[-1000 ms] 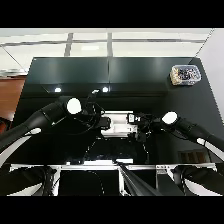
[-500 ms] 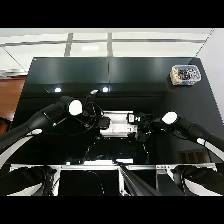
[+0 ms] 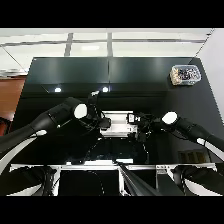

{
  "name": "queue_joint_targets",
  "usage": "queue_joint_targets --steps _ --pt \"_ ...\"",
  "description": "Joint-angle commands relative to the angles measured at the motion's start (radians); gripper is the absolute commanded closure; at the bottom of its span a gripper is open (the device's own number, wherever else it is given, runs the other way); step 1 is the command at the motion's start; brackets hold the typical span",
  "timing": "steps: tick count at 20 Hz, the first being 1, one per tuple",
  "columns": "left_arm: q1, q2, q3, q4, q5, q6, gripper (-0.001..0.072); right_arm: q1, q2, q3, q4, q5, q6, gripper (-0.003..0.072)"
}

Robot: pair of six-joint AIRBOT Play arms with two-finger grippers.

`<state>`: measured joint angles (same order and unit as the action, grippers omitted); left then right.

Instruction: Fold the box and place the chain.

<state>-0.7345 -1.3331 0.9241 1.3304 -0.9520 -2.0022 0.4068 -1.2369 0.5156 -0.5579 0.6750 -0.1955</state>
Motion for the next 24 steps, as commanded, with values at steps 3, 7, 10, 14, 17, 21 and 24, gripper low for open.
queue_joint_targets --steps 3,7,10,14,17,21,24 --pt "-0.086 -0.043 0.070 0.207 -0.108 -0.160 0.0248 0.000 0.000 0.001 0.000 0.000 0.000 0.0516" --pt "-0.117 -0.123 0.145 0.216 -0.177 -0.161 0.0247 0.000 0.000 0.001 0.000 0.000 0.000 0.0516" --pt "-0.118 -0.137 0.148 0.212 -0.180 -0.202 0.0247 0.000 0.000 0.001 0.000 0.000 0.000 0.0516" --pt "-0.118 -0.142 0.148 0.225 -0.184 -0.260 0.0246 0.000 0.000 0.001 0.000 0.000 0.000 0.0516" --pt "-0.121 -0.143 0.157 0.229 -0.208 -0.317 0.0247 0.000 0.000 0.001 0.000 0.000 0.000 0.0516" --pt "-0.129 -0.147 0.168 0.230 -0.205 -0.348 0.0246 0.000 0.000 0.001 0.000 0.000 0.000 0.0516" --pt "-0.129 -0.154 0.168 0.229 -0.205 -0.362 0.0247 0.000 0.000 0.001 0.000 0.000 0.000 0.0516"
